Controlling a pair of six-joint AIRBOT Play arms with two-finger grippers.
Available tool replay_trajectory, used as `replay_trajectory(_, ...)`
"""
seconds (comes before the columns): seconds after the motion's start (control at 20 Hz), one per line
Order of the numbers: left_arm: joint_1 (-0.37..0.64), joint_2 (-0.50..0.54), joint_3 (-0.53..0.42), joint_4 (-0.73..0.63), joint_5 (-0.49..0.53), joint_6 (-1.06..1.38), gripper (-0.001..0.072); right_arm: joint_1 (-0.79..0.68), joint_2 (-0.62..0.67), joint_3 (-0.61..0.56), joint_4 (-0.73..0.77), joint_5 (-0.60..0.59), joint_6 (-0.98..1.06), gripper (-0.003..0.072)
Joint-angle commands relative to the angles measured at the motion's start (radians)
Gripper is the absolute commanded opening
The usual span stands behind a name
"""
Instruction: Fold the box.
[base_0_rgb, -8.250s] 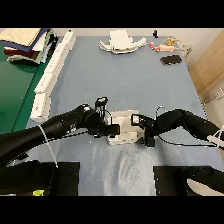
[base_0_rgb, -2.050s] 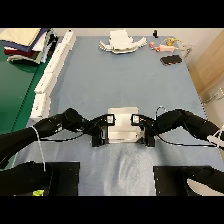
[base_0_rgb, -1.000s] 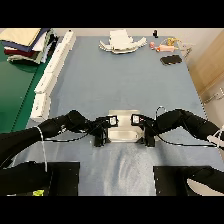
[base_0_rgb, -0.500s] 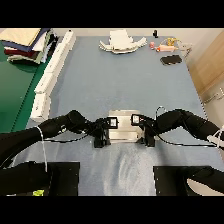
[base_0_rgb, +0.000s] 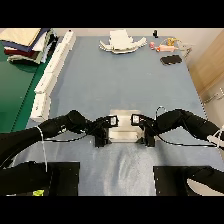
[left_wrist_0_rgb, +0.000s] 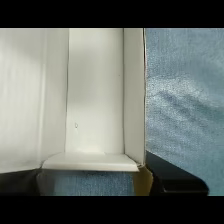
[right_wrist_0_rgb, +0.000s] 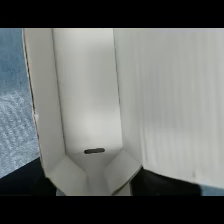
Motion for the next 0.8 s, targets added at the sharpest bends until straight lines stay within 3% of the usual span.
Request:
replay_trajectory(0.0, 0.0, -0.001, 0.0, -0.009, 0.013, 0.001, 0.0468, 0.0, -0.001, 0.0, 0.0, 0.0, 0.0, 0.0601)
replay_trajectory(0.1, 0.0, -0.002, 0.0, -0.006, 0.013, 0.001, 0.0401, 0.0, -0.001, 0.0, 0.0, 0.0, 0.0, 0.0601)
replay_trajectory(0.75, 0.0, -0.002, 0.0, -0.001, 0.013, 0.004, 0.0405, 0.0, -0.001, 0.0, 0.0, 0.0, 0.0, 0.0601)
